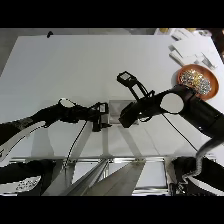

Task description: Fold the box and place the chain.

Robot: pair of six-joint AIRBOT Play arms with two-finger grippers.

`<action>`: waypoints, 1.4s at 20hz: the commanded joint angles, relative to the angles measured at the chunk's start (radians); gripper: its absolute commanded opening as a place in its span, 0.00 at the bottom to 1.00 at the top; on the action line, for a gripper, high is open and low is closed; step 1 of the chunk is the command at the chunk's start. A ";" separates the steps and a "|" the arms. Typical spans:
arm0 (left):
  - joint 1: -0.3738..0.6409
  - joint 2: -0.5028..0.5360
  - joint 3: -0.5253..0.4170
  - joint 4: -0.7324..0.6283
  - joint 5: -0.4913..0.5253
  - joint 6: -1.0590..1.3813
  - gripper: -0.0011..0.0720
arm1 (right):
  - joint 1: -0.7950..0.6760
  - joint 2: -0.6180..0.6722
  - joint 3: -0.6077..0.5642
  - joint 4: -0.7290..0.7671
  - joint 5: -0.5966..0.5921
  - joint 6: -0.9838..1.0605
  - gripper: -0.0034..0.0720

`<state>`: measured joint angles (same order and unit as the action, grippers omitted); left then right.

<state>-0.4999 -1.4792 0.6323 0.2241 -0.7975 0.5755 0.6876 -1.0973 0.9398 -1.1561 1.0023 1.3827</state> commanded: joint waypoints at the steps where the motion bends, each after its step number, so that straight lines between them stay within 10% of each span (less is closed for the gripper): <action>1: 0.000 -0.001 0.000 0.000 0.000 0.000 0.22 | 0.034 -0.035 -0.027 -0.021 -0.063 0.000 0.07; 5: 0.000 -0.001 0.000 0.000 0.000 0.000 0.22 | 0.054 -0.093 -0.045 -0.025 -0.109 0.005 0.07; 10: 0.000 -0.001 0.000 0.000 0.000 0.000 0.22 | 0.046 -0.108 -0.031 -0.037 -0.095 0.003 0.31; 19: 0.000 -0.001 0.000 0.000 0.000 0.000 0.22 | -0.313 0.048 0.066 -0.293 0.191 0.105 0.07; 25: 0.000 -0.001 0.000 0.000 0.000 0.000 0.22 | -0.465 -0.040 -0.072 -0.361 0.111 0.157 0.07; 27: 0.000 -0.001 0.000 0.000 0.000 0.000 0.22 | -0.465 -0.109 -0.094 -0.396 0.092 0.193 0.50; 28: 0.000 -0.001 0.000 0.000 0.000 0.000 0.22 | -0.465 -0.143 -0.094 -0.395 0.092 0.193 0.47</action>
